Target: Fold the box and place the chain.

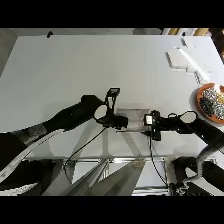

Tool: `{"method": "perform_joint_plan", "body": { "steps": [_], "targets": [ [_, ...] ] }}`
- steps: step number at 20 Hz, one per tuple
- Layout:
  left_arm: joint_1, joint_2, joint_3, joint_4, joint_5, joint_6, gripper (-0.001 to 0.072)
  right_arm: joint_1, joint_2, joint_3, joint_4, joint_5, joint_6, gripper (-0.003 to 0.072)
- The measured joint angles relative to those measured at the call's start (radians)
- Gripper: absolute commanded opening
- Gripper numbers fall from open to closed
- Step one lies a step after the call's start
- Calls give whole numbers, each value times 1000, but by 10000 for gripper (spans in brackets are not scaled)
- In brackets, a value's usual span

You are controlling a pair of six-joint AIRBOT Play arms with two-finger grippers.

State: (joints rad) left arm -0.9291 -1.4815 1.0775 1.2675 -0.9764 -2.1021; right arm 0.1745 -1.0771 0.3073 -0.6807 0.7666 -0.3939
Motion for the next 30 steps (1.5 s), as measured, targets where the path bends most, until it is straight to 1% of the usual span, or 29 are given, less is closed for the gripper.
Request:
{"method": "perform_joint_plan", "body": {
  "steps": [2,9,10,11,13,15,16,17,18,19,20,21,23,24,25,26,29,30],
  "targets": [
    [-17,-48,54,51,-74,-69,339,0,0,0,0,0,0,319],
    [-64,-182,214,147,-215,-270,322,0,0,0,0,0,0,319],
    [-69,-197,230,154,-230,-292,303,0,0,0,0,0,0,319],
    [-74,-208,245,167,-246,-311,261,0,0,0,0,0,0,319],
    [-82,-227,262,184,-271,-343,261,0,0,0,0,0,0,319],
    [-88,-240,272,196,-284,-373,244,0,0,0,0,0,0,319],
    [-90,-243,275,198,-289,-385,223,0,0,0,0,0,0,319],
    [-92,-246,277,201,-293,-394,155,0,0,0,0,0,0,319],
    [-93,-249,278,203,-294,-408,116,0,0,0,0,0,0,319],
    [-93,-251,280,204,-294,-418,63,0,0,0,0,0,0,319],
    [-94,-254,280,208,-299,-430,44,0,0,0,0,0,0,319],
    [-94,-256,282,207,-299,-442,0,0,0,0,0,0,0,319],
    [-95,-261,283,207,-301,-450,0,0,0,0,0,0,0,319],
    [-95,-263,283,208,-302,-453,20,0,0,0,0,0,0,319],
    [-96,-265,283,209,-304,-456,115,0,0,0,0,0,0,319],
    [-97,-270,282,213,-299,-456,166,0,0,0,0,0,0,319],
    [-96,-270,282,214,-304,-461,166,0,0,0,0,0,0,319],
    [-95,-270,282,213,-304,-462,147,0,0,0,0,0,0,319]
  ]
}}
